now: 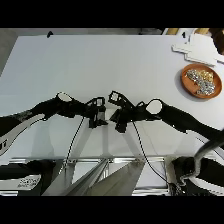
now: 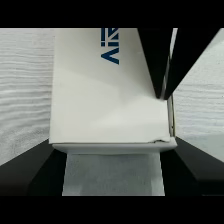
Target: Fold the box and place the chain.
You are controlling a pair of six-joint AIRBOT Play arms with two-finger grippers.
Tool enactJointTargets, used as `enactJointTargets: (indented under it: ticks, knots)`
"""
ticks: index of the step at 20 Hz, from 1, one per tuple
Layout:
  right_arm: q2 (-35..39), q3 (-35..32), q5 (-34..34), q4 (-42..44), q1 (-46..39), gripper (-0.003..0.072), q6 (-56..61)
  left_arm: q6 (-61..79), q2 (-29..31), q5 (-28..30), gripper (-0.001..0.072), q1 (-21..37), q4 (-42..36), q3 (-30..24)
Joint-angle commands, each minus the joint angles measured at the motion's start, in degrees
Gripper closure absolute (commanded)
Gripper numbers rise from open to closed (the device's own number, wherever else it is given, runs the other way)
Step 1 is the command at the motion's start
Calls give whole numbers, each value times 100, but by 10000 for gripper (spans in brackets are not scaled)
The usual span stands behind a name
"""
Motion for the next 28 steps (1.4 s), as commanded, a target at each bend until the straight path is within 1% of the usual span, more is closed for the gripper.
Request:
enactJointTargets:
  ticks: [1, 15, 17, 19, 21, 22, 24, 25, 27, 28]
  knots:
    - [-26, -2, 0, -444, 4, 670, 223, -7, 4, -13, 559, -2, -13, 4]
    - [-11, -4, -7, -831, 4, 671, 782, -9, 4, -13, 559, -2, -13, 4]
    - [219, 55, -7, -826, 2, 671, 782, -9, 4, -13, 559, -2, -13, 4]
    - [651, 212, -9, -807, -85, 671, 833, -9, 4, -13, 559, -2, -13, 4]
    - [1145, 337, 9, -831, -328, 671, 1187, -9, 4, -15, 559, -2, -13, 4]
    - [1390, 339, 39, -979, -481, 671, 1528, -7, 4, -13, 559, -2, -13, 4]
    - [1773, 339, 457, -1987, -909, 671, 2822, -9, 4, -15, 559, -2, -13, 4]
    - [1867, 339, 901, -2802, -1182, 671, 3657, -9, 4, -13, 559, -2, -13, 4]
    - [1851, 321, 2035, -4505, -1749, 671, 5125, -9, 4, -15, 559, -2, -13, 4]
    - [1812, 293, 2573, -5174, -2065, 671, 5683, -9, 4, -13, 559, -2, -13, 4]
